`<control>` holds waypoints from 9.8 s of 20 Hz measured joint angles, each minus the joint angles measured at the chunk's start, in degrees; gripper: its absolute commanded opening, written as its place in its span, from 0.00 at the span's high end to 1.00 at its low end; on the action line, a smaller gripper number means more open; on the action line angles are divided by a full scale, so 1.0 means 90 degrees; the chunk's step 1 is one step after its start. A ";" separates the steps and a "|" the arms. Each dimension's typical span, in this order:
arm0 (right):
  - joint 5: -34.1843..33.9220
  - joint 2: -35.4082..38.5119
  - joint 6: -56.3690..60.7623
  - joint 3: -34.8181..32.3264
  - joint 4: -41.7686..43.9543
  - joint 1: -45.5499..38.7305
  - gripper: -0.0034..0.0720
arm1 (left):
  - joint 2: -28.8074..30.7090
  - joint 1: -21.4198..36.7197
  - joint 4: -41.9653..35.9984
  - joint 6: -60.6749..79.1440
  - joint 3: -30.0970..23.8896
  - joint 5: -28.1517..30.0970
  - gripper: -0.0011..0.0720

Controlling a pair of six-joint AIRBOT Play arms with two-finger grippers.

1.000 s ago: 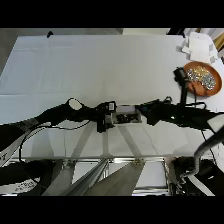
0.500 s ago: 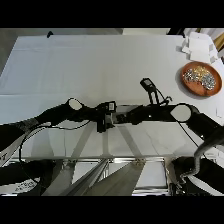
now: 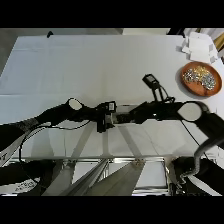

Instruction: Fold the box and place the chain.

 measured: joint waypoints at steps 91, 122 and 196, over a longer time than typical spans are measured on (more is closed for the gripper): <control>-0.0840 0.0189 0.1486 0.0321 -0.0848 0.0952 0.94 | 0.0000 0.0000 0.0002 0.0000 0.0000 0.0002 0.61; 0.0704 -0.1115 -0.1562 0.2259 -0.1705 -0.0148 0.81 | 0.0000 0.0000 0.0002 -0.0002 0.0000 0.0000 0.61; 0.0578 -0.1438 -0.5396 0.0585 -0.0240 0.0233 0.90 | 0.0000 0.0000 -0.0027 -0.0053 0.0000 0.0000 0.61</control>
